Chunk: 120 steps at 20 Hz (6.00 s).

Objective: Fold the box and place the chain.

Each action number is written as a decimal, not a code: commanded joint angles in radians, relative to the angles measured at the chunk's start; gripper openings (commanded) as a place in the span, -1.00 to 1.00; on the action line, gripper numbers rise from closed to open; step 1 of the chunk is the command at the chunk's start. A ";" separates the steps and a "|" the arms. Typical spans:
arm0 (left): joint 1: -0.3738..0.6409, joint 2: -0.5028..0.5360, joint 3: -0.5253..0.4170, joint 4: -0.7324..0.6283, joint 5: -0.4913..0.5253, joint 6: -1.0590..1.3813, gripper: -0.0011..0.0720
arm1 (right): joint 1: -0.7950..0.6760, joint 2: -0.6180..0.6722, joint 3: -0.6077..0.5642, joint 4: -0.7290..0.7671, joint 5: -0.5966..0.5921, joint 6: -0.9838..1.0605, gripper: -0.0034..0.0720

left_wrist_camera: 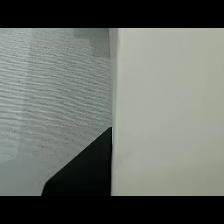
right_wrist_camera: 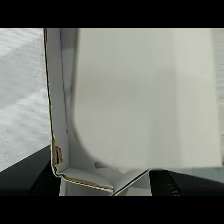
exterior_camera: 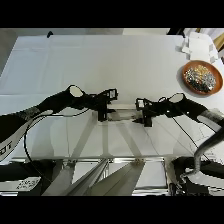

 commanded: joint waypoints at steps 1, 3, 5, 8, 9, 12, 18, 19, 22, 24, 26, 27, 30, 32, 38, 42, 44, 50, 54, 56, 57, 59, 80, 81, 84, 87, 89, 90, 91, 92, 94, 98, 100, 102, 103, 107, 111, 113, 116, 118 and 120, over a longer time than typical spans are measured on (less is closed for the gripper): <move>0.000 0.000 0.000 0.000 0.002 0.000 -0.94 | 0.001 0.000 0.001 0.001 0.003 0.000 0.29; 0.000 0.000 0.000 0.000 0.002 0.000 -0.94 | 0.001 0.000 0.001 0.001 0.003 0.000 0.29; 0.000 0.000 0.000 0.000 0.002 0.000 -0.94 | 0.001 0.000 0.001 0.001 0.003 0.000 0.29; 0.000 0.000 0.000 0.000 0.002 0.000 -0.94 | 0.001 0.000 0.001 0.001 0.003 0.000 0.29; 0.000 0.000 0.000 0.000 0.002 0.000 -0.94 | 0.001 0.000 0.001 0.001 0.003 0.000 0.29; 0.000 0.000 0.000 0.000 0.002 0.000 -0.94 | 0.001 0.000 0.001 0.001 0.003 0.000 0.29; 0.000 0.000 0.000 0.000 0.002 0.000 -0.94 | 0.001 0.000 0.001 0.001 0.003 0.000 0.29; 0.000 0.000 0.000 0.000 0.002 0.000 -0.94 | 0.001 0.000 0.001 0.001 0.003 0.000 0.29; 0.000 0.000 0.000 0.000 0.002 0.003 -0.94 | 0.001 0.000 0.001 0.001 0.003 0.000 0.29; 0.000 0.000 0.000 0.000 -0.007 0.000 -0.94 | 0.001 0.000 0.001 0.001 0.003 0.000 0.29; 0.000 0.000 0.000 0.000 -0.010 0.000 -0.94 | 0.001 0.000 0.001 0.001 0.003 0.000 0.29; 0.000 0.000 0.000 0.000 -0.010 0.000 -0.94 | 0.001 0.000 0.001 0.001 0.003 0.000 0.29; 0.000 0.000 0.000 -0.001 -0.004 0.000 -0.94 | 0.001 0.000 0.001 0.001 0.003 0.000 0.29; 0.001 0.001 0.000 0.000 -0.010 0.000 -0.91 | 0.001 0.000 0.001 0.001 0.003 0.000 0.29; 0.002 0.044 0.000 0.002 -0.019 0.000 0.31 | 0.001 0.000 0.001 0.001 0.003 0.000 0.29; 0.002 0.067 0.000 0.007 -0.023 -0.003 0.43 | 0.001 0.000 0.001 0.000 0.003 0.000 0.29; 0.004 0.072 0.000 0.016 -0.031 -0.007 0.43 | 0.001 0.000 0.001 0.001 0.003 0.000 0.29; 0.039 0.137 0.000 0.193 -0.048 -0.238 0.43 | 0.001 0.000 0.001 0.001 0.003 0.000 0.29; 0.085 0.246 0.000 0.299 -0.089 -0.326 0.42 | 0.001 0.000 0.001 0.000 0.003 0.000 0.29; 0.094 0.299 0.000 0.300 -0.101 -0.345 0.37 | 0.001 0.000 0.001 0.000 0.003 0.000 0.29; 0.094 0.325 0.000 0.294 -0.114 -0.345 0.09 | 0.001 0.000 0.001 0.000 0.003 0.000 0.29; 0.091 0.365 0.000 0.285 -0.192 -0.344 -0.95 | 0.001 0.000 0.001 0.000 0.003 0.000 0.29; -0.015 0.168 -0.001 -0.111 0.077 -0.475 -0.96 | 0.001 0.000 0.001 0.000 0.003 0.000 0.29; -0.017 0.165 -0.001 -0.139 0.100 -0.476 -0.96 | 0.001 0.000 0.001 0.000 0.003 0.000 0.29; -0.022 0.140 -0.001 -0.157 0.129 -0.504 -0.96 | 0.001 0.000 0.001 0.000 0.003 0.000 0.29; -0.022 0.079 -0.001 -0.157 0.126 -0.554 -0.96 | 0.001 0.000 0.001 0.000 0.003 0.000 0.29; -0.021 0.051 -0.001 -0.157 0.129 -0.554 -0.96 | 0.001 0.000 0.001 0.000 0.003 0.000 0.29; -0.021 0.047 -0.001 -0.157 0.128 -0.554 -0.96 | 0.001 0.000 0.001 0.000 0.003 0.000 0.29; -0.021 0.047 -0.001 -0.158 0.124 -0.554 -0.96 | 0.001 0.000 0.001 0.000 0.003 0.000 0.29; -0.021 0.048 -0.001 -0.157 0.121 -0.554 -0.96 | 0.001 0.000 0.001 0.000 0.003 0.000 0.29; -0.021 0.047 -0.001 -0.157 0.122 -0.554 -0.96 | 0.001 0.000 0.001 0.000 0.003 0.000 0.29; -0.014 0.080 -0.001 -0.127 0.088 -0.553 -0.96 | 0.001 0.000 0.001 0.000 0.003 0.000 0.29; -0.002 0.135 -0.001 -0.014 0.046 -0.554 -0.96 | 0.001 0.000 0.001 0.000 0.003 0.000 0.29; 0.024 0.209 -0.001 0.159 -0.034 -0.563 -0.96 | 0.001 0.000 0.001 0.000 0.003 0.000 0.29; 0.038 0.243 -0.001 0.224 -0.081 -0.561 -0.96 | 0.001 0.000 0.001 0.000 0.003 0.000 0.29; 0.063 0.359 -0.001 0.363 -0.261 -0.526 -0.95 | 0.001 0.000 0.001 0.000 0.003 0.000 0.29; 0.063 0.345 -0.001 0.377 -0.358 -0.365 -0.95 | 0.001 0.000 0.001 0.000 0.003 0.000 0.29; 0.063 0.315 -0.001 0.388 -0.357 -0.357 -0.94 | 0.001 0.000 0.001 0.000 0.003 0.000 0.29; 0.063 0.253 -0.001 0.428 -0.331 -0.354 -0.94 | 0.001 0.000 0.001 0.000 0.003 0.000 0.29; 0.069 0.214 -0.001 0.427 -0.296 -0.339 -0.93 | 0.001 0.000 0.001 0.000 0.003 0.000 0.29; 0.088 0.186 -0.001 0.427 -0.266 -0.273 -0.63 | 0.001 0.000 0.001 0.000 0.003 0.000 0.29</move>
